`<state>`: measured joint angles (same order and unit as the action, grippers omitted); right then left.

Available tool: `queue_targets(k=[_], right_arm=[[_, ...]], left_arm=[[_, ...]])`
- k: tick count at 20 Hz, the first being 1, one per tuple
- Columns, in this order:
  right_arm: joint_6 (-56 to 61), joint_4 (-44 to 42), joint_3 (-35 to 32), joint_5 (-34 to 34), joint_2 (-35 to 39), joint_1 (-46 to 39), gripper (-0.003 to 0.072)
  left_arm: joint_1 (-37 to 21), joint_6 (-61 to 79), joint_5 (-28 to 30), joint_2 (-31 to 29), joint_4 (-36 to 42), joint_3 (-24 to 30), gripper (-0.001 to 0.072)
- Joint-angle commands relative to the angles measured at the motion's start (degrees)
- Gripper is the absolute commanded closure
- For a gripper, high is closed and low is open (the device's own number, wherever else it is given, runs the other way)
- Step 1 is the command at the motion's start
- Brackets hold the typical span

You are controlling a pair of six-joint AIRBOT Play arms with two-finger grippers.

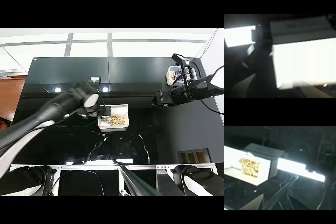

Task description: Fold the box and place the chain.

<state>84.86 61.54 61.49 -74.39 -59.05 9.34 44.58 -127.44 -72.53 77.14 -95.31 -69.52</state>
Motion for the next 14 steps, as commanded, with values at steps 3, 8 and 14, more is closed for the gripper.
queue_targets(k=[3,8,14], right_arm=[[-0.07,0.33,0.02,1.75,0.02,-0.04,0.0334],[-0.04,2.71,0.02,3.06,0.02,-0.07,0.0334],[-0.04,2.67,0.02,3.41,0.0,-0.07,0.0334]], left_arm=[[-5.49,9.07,-5.79,-16.94,-14.1,9.73,0.0189],[-32.74,32.65,12.26,-20.13,29.29,31.67,0.0218],[-37.29,107.21,14.29,-13.66,62.93,37.81,-0.0009]])
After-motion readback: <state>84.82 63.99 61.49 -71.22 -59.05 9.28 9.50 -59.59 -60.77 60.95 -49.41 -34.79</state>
